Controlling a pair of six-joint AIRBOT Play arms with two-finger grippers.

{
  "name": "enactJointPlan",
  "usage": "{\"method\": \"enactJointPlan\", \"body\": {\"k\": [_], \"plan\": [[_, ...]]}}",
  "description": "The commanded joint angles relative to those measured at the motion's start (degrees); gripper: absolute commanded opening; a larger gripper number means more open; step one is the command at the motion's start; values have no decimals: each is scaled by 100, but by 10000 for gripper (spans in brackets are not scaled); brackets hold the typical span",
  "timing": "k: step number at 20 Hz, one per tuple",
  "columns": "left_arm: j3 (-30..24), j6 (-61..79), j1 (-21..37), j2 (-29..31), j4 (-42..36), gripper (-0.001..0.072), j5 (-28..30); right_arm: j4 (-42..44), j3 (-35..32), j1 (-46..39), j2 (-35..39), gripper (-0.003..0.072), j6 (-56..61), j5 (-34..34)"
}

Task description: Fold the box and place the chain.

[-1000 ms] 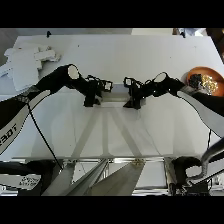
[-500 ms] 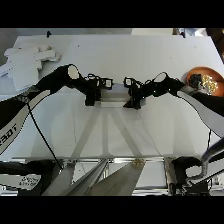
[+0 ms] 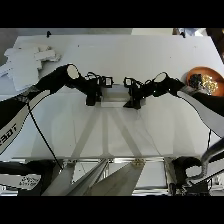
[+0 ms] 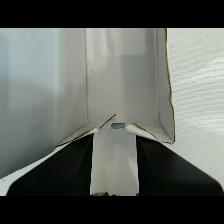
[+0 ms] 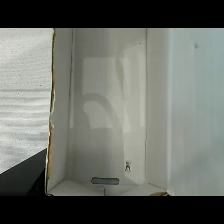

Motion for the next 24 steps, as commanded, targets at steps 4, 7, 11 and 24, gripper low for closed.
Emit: {"method": "enactJointPlan", "body": {"k": [4,7,11,24], "plan": [[2,-103,4,-4,-107,431,-116,0,2,4,-2,398,7,0],[2,-208,4,-4,-107,432,-116,2,2,4,-2,398,7,0],[2,-205,9,-4,-57,245,-142,0,2,4,-2,398,7,0],[2,-203,986,743,-87,145,-1003,2,2,4,-2,398,7,0]]}}
